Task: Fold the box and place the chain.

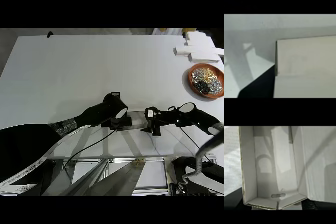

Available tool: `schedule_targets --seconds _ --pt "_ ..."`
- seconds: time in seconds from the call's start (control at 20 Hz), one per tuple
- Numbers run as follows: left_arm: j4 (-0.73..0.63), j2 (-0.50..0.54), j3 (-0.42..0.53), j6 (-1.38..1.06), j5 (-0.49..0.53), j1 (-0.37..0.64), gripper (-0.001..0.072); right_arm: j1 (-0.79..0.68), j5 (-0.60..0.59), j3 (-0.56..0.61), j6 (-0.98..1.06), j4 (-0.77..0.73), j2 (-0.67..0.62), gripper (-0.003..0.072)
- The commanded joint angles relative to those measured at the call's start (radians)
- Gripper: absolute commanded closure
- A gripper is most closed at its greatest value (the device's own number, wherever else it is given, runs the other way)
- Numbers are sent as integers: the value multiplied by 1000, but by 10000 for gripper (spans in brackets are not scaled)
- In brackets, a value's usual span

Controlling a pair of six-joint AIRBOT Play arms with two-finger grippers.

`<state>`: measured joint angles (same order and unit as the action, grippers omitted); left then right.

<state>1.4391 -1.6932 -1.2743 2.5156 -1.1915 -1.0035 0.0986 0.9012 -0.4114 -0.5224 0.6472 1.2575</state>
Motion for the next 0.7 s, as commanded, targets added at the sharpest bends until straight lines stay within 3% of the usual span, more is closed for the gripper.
schedule_targets --seconds 0.0,0.5,0.65 --pt "-5 3 -10 -2 -14 3 539 0 0 0 1 0 1 369" --pt "28 -14 -76 15 -46 4 542 0 0 0 1 0 1 369" --pt "12 -33 -76 26 -64 -2 588 0 0 0 1 0 1 369"
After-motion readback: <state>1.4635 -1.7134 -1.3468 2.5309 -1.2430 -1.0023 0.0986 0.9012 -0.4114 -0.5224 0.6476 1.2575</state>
